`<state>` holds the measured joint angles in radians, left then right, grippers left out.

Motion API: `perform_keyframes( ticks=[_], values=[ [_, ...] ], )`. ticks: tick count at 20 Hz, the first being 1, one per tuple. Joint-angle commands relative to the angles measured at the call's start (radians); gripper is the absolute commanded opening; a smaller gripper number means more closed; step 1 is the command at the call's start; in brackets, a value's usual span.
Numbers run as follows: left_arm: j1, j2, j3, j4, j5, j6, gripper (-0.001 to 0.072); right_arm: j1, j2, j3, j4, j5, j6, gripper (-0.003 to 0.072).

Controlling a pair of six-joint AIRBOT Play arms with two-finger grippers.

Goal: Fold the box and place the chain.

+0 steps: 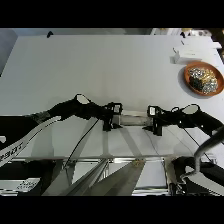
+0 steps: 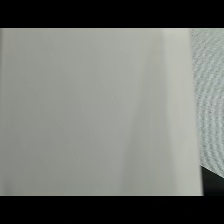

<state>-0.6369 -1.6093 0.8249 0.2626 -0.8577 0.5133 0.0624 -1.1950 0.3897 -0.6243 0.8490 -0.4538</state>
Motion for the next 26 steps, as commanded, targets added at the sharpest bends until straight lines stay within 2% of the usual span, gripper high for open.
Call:
perform_keyframes(
  ticks=[1,7,8,9,10,12,17,19,22,23,25,26],
  values=[
    [-0.001,-0.001,0.000,0.000,0.001,0.000,0.0185,0.000,0.000,0.000,0.000,0.000,0.000,0.0294],
    [-0.001,-0.001,0.000,0.000,0.001,0.000,0.0185,0.000,0.000,0.000,0.003,0.008,0.001,0.0299],
    [-0.001,-0.001,0.000,0.000,0.001,0.000,0.0185,0.000,0.000,0.000,0.002,0.008,0.006,0.0425],
    [-0.001,-0.001,0.000,0.000,0.001,0.000,0.0185,0.000,0.002,0.000,0.000,0.005,0.024,0.0710],
    [-0.001,0.000,0.000,0.000,0.001,0.000,0.0185,0.000,0.011,0.000,-0.003,0.004,0.047,0.0684],
    [-0.001,-0.001,0.000,0.000,0.001,0.000,0.0185,0.000,0.049,0.000,-0.043,0.005,0.082,0.0683],
    [-0.001,-0.001,0.000,0.000,0.001,0.000,0.0185,0.000,0.249,0.000,-0.386,0.031,0.341,0.0678],
    [-0.001,-0.001,0.000,0.000,0.001,0.000,0.0185,0.000,0.349,0.000,-0.446,0.076,0.420,0.0670],
    [-0.001,-0.001,0.000,0.000,0.001,0.000,0.0185,0.000,0.473,0.000,-0.378,0.140,0.450,0.0583],
    [-0.001,-0.001,0.000,-0.001,0.001,0.000,0.0185,0.000,0.508,0.000,-0.348,0.163,0.450,0.0444],
    [-0.001,-0.001,0.000,0.000,0.001,0.000,0.0185,0.000,0.560,0.000,-0.280,0.214,0.448,0.0084],
    [-0.001,-0.001,0.000,0.000,0.001,0.000,0.0185,0.000,0.576,0.000,-0.230,0.235,0.443,0.0022]
  ],
)
